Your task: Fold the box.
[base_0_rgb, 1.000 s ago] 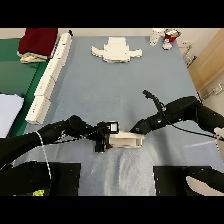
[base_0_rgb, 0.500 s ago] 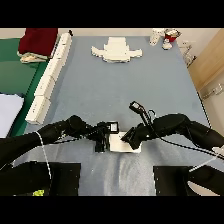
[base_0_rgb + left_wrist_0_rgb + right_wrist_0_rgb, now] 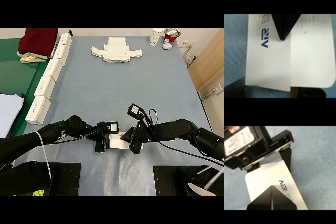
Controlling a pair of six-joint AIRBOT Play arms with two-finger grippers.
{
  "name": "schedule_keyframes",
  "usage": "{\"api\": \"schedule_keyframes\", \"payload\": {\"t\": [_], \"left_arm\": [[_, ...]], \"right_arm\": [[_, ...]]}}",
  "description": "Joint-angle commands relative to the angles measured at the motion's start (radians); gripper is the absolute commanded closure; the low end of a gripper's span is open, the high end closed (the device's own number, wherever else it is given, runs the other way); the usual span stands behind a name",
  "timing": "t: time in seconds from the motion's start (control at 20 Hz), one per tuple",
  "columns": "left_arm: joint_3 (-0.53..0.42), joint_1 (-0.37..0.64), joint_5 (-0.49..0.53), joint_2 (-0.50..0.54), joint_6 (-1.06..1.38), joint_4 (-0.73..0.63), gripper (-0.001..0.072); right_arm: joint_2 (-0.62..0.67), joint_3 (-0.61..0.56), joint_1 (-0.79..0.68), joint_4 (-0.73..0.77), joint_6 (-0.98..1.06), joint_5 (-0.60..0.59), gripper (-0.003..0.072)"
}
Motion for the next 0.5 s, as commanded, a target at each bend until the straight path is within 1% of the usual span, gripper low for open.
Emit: {"api": "schedule_keyframes", "payload": {"t": [0.0,0.05,0.1,0.2,0.25,0.3,0.45], "left_arm": [[0.000,0.000,0.000,0.000,0.000,0.000,0.0257],[0.000,0.000,0.000,0.000,0.000,0.000,0.0257],[0.000,0.000,0.000,0.000,0.000,0.000,0.0256],[0.000,0.000,0.000,0.000,0.000,0.000,0.0257],[0.000,0.000,0.000,0.000,0.000,0.000,0.0256],[0.000,0.000,0.000,0.000,0.000,0.000,0.0256],[0.000,0.000,0.000,0.000,0.000,0.000,0.0257]], "right_arm": [[0.063,0.000,0.004,-0.098,-0.016,-0.027,0.0378],[0.072,0.000,0.004,-0.113,-0.038,-0.041,0.0286],[0.076,0.000,0.004,-0.134,-0.065,-0.050,0.0237],[0.075,-0.001,0.004,-0.159,-0.138,-0.063,0.0204],[0.075,-0.002,0.005,-0.158,-0.182,-0.064,0.0079],[0.075,-0.002,0.011,-0.159,-0.227,-0.064,0.0058],[0.057,-0.002,0.035,-0.180,-0.312,-0.036,0.0057]]}}
